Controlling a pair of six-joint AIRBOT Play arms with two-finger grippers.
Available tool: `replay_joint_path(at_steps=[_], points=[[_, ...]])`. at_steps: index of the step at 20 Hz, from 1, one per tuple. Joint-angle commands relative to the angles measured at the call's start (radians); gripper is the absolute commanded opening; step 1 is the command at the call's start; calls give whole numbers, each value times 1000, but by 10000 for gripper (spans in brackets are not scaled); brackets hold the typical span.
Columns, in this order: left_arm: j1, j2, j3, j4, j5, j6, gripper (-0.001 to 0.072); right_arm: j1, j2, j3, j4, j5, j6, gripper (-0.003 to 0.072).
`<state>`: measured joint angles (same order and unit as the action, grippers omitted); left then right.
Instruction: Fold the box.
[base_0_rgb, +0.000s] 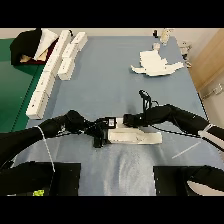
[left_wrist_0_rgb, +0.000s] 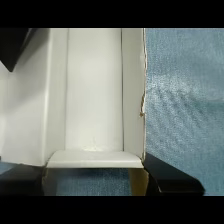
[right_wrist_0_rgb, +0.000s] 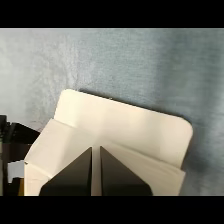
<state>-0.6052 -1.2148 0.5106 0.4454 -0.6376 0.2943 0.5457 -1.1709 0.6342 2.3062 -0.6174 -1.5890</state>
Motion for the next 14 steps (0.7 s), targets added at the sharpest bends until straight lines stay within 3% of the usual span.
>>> replay_joint_path(at_steps=[1,7,11,14], points=[[0,1,1,0,0,1,488,9,-23,2,-3,-2,-31,77],[0,1,1,0,0,1,488,8,57,3,-32,-5,-80,77],[0,1,1,0,0,1,488,9,242,2,-161,-48,-80,77],[0,1,1,0,0,1,487,9,392,2,-275,-183,-83,77]])
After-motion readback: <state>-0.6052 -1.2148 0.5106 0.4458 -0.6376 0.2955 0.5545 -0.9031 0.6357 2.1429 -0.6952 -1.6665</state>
